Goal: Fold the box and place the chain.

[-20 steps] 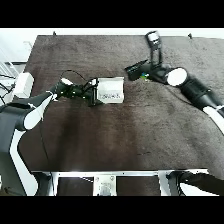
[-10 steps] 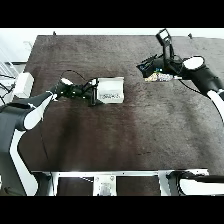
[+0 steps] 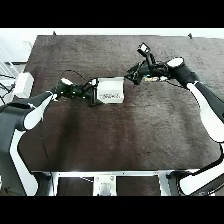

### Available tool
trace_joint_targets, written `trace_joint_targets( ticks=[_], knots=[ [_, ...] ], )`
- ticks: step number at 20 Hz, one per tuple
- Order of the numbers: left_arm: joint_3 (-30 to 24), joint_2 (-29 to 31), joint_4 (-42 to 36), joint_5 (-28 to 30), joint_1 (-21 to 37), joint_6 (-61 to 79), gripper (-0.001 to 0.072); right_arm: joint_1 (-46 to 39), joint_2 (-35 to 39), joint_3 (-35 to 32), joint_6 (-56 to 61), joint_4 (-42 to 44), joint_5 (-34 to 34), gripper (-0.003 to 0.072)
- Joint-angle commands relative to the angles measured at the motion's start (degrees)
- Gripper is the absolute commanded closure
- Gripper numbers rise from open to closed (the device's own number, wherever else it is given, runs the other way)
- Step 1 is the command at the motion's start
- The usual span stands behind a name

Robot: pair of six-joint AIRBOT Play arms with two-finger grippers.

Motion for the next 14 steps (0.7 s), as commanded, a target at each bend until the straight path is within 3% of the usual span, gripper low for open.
trace_joint_targets(
  ticks=[1,8,14],
  knots=[
    [0.1,0.0,0.0,0.0,0.0,0.0,0.0403,1.7,-1.3,1.1,-1.0,-1.2,4.4,0.0333],
    [0.1,0.0,0.0,0.0,0.0,0.0,0.0404,4.0,-1.2,1.2,-0.9,-3.8,13.4,0.0327],
    [0.1,0.0,0.0,0.0,0.0,0.0,0.0404,8.0,-1.4,1.2,-0.6,-10.3,12.2,0.0276]
  ],
)
